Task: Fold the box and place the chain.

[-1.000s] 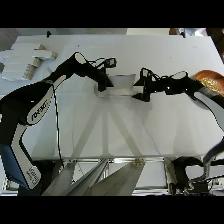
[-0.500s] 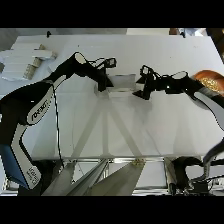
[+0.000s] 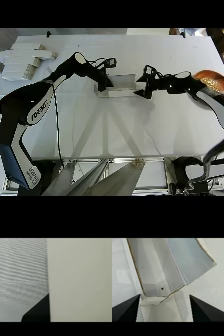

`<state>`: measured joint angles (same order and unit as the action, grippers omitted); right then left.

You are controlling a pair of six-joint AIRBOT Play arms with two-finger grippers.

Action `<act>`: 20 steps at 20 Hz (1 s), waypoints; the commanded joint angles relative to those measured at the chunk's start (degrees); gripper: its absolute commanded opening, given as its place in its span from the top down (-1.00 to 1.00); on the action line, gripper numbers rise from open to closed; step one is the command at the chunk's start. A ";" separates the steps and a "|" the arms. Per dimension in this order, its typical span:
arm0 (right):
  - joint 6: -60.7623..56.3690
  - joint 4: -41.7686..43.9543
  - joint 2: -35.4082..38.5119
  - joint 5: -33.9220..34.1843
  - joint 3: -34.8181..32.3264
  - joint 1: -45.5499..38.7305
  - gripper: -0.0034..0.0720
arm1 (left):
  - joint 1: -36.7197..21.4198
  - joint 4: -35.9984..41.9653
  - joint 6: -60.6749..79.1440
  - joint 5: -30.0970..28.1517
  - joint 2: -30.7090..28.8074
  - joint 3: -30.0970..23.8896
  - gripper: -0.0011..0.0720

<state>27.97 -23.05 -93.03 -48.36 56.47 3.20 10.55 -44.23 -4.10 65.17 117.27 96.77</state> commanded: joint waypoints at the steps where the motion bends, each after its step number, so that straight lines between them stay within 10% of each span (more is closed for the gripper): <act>1: 1.11 1.03 -0.42 -0.52 0.22 -0.35 -0.92 | 0.02 0.00 0.00 -0.02 0.02 -0.02 0.93; 20: 1.05 -1.14 -9.38 -8.94 10.58 0.44 -0.92 | 0.02 0.00 0.00 -0.02 0.02 -0.02 0.93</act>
<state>28.97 -24.01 -101.32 -55.29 65.43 3.33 10.52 -44.23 -4.10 64.93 117.27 96.77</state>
